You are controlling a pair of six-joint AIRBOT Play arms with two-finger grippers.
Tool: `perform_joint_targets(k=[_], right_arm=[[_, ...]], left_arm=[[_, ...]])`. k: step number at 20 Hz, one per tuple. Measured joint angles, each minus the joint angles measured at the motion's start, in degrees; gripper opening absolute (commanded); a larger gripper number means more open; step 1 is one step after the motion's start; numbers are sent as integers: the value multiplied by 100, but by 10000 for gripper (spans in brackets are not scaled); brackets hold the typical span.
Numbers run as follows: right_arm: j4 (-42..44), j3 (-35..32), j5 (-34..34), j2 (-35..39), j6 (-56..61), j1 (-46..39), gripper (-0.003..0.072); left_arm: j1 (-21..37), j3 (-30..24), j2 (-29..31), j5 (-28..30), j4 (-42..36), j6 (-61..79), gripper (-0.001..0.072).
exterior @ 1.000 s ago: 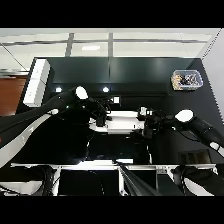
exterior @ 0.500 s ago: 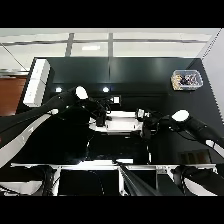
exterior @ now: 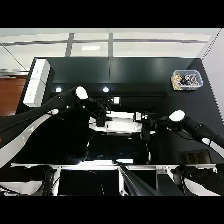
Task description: Fold the box and place the chain.
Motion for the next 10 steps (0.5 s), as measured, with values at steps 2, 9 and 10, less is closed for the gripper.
perform_joint_targets(k=[2, 9, 10], right_arm=[[-37, 37, -11, -39, 74, 0, 709], [-280, 111, -31, -122, 339, 0, 709], [-326, 118, -39, -125, 380, 0, 708]], left_arm=[[0, 0, 0, 2, -2, -4, 23], [0, 0, 0, 2, -4, -7, 24], [0, 0, 0, 2, -4, -7, 23]])
